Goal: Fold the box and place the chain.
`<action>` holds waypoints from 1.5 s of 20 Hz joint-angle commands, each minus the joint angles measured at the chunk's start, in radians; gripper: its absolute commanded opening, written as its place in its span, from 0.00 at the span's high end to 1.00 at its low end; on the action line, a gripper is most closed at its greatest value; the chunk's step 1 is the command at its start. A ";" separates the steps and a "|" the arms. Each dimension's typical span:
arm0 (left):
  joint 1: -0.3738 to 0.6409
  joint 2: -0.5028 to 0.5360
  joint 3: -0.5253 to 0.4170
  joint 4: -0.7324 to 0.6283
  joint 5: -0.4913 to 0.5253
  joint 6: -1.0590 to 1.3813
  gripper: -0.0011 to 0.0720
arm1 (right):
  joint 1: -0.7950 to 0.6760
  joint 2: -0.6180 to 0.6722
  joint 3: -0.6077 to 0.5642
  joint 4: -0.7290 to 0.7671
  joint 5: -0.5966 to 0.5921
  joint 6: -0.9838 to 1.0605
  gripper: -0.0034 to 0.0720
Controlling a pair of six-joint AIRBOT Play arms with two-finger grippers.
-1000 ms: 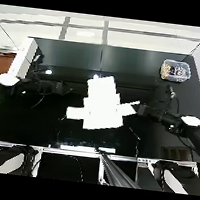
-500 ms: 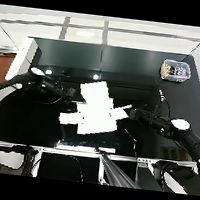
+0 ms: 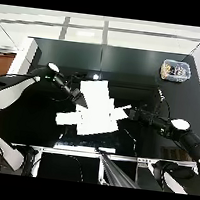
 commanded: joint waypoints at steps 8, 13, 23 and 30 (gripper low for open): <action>0.003 0.026 0.047 0.077 -0.008 0.018 0.96 | -0.103 0.001 0.098 -0.235 0.093 0.000 0.04; -0.012 0.325 -0.151 0.073 0.218 0.197 0.96 | -0.251 0.002 0.402 -0.714 0.519 0.000 0.04; -0.253 0.583 -0.456 0.098 0.896 0.915 0.95 | -0.145 -0.001 0.346 -0.794 0.462 -0.259 0.04; -0.287 0.513 -0.450 0.173 0.945 0.915 0.95 | 0.118 -0.002 0.199 -0.795 0.201 -0.443 0.04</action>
